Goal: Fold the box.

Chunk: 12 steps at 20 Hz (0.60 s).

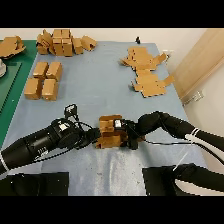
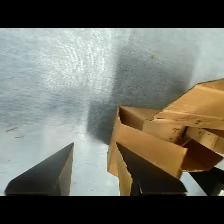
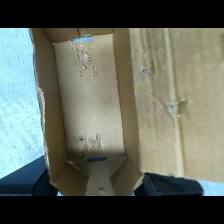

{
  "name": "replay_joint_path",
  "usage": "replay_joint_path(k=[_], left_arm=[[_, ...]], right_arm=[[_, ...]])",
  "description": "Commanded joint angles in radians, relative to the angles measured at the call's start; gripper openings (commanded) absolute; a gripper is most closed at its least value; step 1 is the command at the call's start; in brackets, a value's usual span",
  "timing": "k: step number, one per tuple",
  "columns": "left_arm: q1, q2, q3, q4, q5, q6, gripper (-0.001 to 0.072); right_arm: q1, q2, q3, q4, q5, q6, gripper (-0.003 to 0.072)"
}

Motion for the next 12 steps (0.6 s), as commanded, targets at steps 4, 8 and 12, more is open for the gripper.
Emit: replay_joint_path(k=[4,8,12], left_arm=[[-0.054,0.0,0.018,-0.029,0.082,0.023,0.0428],[-0.079,-0.017,0.018,-0.027,0.054,0.023,0.0576],[-0.079,-0.071,0.031,-0.026,0.089,0.032,0.06]], right_arm=[[0.001,0.0,0.0,0.0,0.0,0.0,0.057],[0.001,0.0,0.0,0.0,0.0,0.0,0.057],[0.001,0.0,0.0,0.0,0.0,0.0,0.057]])
